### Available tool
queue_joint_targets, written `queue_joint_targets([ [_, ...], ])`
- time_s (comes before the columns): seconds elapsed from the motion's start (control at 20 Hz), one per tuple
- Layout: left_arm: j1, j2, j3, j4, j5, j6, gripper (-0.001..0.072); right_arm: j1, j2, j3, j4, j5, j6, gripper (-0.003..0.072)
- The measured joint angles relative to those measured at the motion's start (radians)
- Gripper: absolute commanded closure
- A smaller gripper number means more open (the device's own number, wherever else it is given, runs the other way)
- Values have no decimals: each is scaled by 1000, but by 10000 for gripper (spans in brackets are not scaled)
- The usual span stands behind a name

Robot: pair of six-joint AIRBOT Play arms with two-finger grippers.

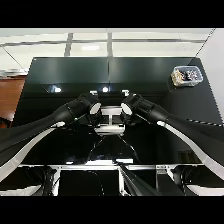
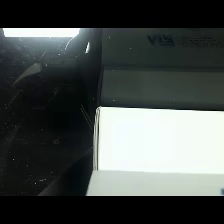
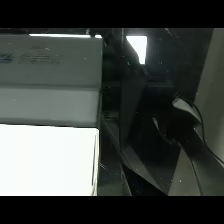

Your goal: Fold the box and place the chain.

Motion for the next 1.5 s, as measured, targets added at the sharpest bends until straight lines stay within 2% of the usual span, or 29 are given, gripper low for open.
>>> queue_joint_targets([
  [0.3,0,0,0,-1,1,0,682,2,-7,-2,13,1,-27,459],
  [0.35,0,0,0,-1,1,0,682,2,-11,-2,14,0,-31,682],
  [0.7,0,0,0,-6,-1,-3,682,3,-19,-1,16,-2,-46,671],
  [0.75,0,0,0,-6,-1,-3,682,3,-18,-1,15,-2,-48,649],
  [0.8,0,0,0,-4,4,-1,682,2,-14,-2,11,-3,-54,466],
  [0.85,0,0,0,2,14,8,682,2,-10,-3,-1,6,-61,406],
  [1.1,1,0,0,1,5,1,682,-12,48,2,-3,24,-71,407],
  [1.35,1,0,0,-1,3,0,682,-20,172,48,-16,129,-154,408],
  [1.5,1,0,0,-2,2,0,682,-21,273,65,-119,218,-196,408],
])
